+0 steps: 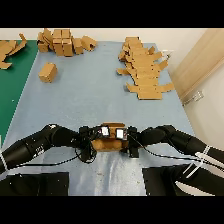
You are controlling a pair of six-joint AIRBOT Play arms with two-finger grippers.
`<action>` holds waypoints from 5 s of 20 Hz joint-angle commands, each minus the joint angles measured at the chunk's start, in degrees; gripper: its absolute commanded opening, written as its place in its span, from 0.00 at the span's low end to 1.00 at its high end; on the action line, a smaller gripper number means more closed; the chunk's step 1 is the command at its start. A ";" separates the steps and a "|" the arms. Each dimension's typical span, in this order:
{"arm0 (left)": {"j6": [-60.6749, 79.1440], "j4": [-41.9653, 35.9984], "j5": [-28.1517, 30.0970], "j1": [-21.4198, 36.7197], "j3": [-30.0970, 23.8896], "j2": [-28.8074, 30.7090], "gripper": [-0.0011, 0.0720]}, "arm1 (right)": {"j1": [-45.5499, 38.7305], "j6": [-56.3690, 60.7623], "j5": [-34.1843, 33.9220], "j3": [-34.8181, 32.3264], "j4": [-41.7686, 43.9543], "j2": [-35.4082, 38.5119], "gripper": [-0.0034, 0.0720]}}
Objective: Fold the box.
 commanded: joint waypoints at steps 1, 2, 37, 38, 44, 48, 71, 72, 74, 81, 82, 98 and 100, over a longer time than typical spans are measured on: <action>-0.04 -0.39 2.16 -0.02 -0.02 -0.17 0.81 | 0.00 0.00 0.02 -0.04 0.02 0.00 0.73; 0.02 -0.37 3.08 0.00 -0.02 -0.17 0.81 | 0.00 0.02 0.02 -0.04 0.02 0.00 0.73; 3.43 -5.79 6.64 -1.11 0.68 -2.67 0.03 | 0.00 0.02 0.02 -0.04 0.02 0.00 0.73; 3.43 -5.92 7.41 -1.36 0.68 -2.67 0.03 | 0.00 0.00 0.02 -0.04 0.02 0.00 0.73; 5.07 -6.12 8.94 -2.86 0.66 -2.67 0.03 | 0.00 0.00 0.02 -0.04 0.02 0.00 0.73; 5.07 -6.21 8.44 -2.86 0.66 -3.76 0.03 | 0.00 0.00 0.00 -0.04 0.04 0.00 0.73; -27.43 9.11 0.83 -2.38 0.68 5.14 0.03 | 0.00 0.02 0.02 -0.04 0.04 -0.02 0.73; -33.86 12.09 -0.20 -2.38 0.68 7.85 0.03 | 0.00 0.00 0.00 -0.04 0.04 -0.02 0.73; -50.12 20.28 -2.32 -2.38 0.68 14.43 0.03 | 0.00 0.02 0.00 -0.04 0.04 -0.02 0.73; -102.75 31.41 -19.82 5.29 -4.98 21.31 0.03 | 0.00 0.02 0.00 -0.04 0.04 -0.02 0.73; -102.42 26.71 -17.57 6.45 -6.51 20.72 0.03 | 0.00 0.02 0.00 -0.04 0.07 -0.02 0.73; -80.59 -3.61 -0.66 8.55 -9.55 10.25 0.03 | 0.00 0.02 0.04 -0.04 0.04 -0.04 0.73; -80.54 -3.48 -0.66 8.55 -9.57 10.14 0.03 | 0.00 0.00 0.04 -0.04 0.04 -0.04 0.73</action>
